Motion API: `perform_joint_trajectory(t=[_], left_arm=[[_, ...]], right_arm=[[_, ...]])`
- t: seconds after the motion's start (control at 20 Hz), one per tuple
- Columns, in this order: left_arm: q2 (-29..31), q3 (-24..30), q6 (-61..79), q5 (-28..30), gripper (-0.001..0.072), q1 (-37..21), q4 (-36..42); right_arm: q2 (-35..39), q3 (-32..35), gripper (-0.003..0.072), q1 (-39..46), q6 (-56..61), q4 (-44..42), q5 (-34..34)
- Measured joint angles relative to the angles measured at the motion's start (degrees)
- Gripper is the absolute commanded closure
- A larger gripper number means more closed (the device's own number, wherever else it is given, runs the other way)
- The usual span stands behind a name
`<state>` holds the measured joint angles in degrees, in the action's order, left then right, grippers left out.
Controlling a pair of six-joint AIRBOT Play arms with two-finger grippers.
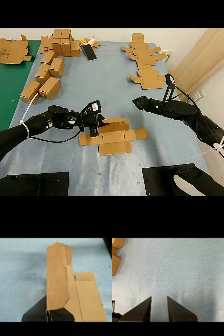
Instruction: Fold the box.
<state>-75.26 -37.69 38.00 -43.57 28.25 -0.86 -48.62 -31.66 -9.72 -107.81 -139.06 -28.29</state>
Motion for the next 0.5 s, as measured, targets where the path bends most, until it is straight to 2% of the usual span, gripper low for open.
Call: perform_joint_trajectory(t=[0.5], left_arm=[[0.1,0.0,-2.6,-1.1,0.0696,0.0,-3.3]], right_arm=[[0.0,0.0,0.0375,0.0,0.0,0.0,0.6]])
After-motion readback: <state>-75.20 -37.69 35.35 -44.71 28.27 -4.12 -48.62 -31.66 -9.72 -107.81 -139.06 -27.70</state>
